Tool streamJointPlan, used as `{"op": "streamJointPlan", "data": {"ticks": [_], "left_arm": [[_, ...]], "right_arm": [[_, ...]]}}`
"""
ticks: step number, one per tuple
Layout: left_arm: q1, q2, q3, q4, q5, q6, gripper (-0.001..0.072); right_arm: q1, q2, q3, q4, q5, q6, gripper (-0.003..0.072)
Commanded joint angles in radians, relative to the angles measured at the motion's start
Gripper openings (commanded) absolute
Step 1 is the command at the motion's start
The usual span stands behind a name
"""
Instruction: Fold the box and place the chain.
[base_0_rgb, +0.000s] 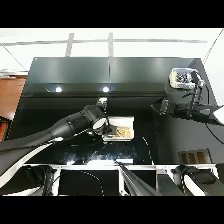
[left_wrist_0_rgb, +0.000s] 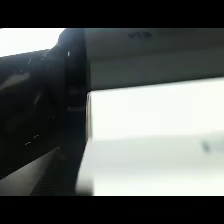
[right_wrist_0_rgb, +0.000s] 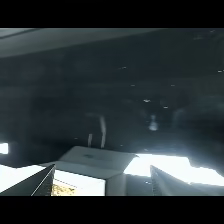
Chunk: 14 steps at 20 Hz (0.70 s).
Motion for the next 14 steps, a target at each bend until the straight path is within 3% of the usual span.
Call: {"op": "streamJointPlan", "data": {"ticks": [1,5,7,8,9,11,13,14], "left_arm": [[0.001,0.100,0.022,0.005,-0.039,0.174,0.0555],[0.080,0.274,-0.020,0.029,-0.159,0.407,0.0555],[0.174,0.386,-0.113,0.023,-0.150,0.469,0.0555],[0.237,0.462,-0.198,-0.022,-0.085,0.511,0.0555],[0.306,0.537,-0.290,-0.127,0.007,0.597,0.0555],[0.468,0.676,-0.484,-0.533,0.182,0.962,0.0554],[0.613,0.733,-0.619,-0.912,0.170,1.397,0.0551],[0.663,0.729,-0.662,-1.001,0.146,1.552,0.0552]], "right_arm": [[-0.026,0.002,0.004,-0.036,0.012,-0.003,0.0706],[-0.026,0.002,0.004,-0.070,0.011,-0.002,0.0706],[-0.026,0.002,0.004,-0.087,0.011,0.005,0.0706],[-0.026,0.002,0.004,-0.087,0.011,0.005,0.0707],[-0.026,0.002,0.004,-0.088,0.011,0.005,0.0706],[-0.026,0.002,0.004,-0.089,0.011,0.005,0.0707],[-0.026,0.002,0.004,-0.089,0.014,0.005,0.0706],[-0.026,0.002,0.004,-0.089,0.014,0.005,0.0706]]}}
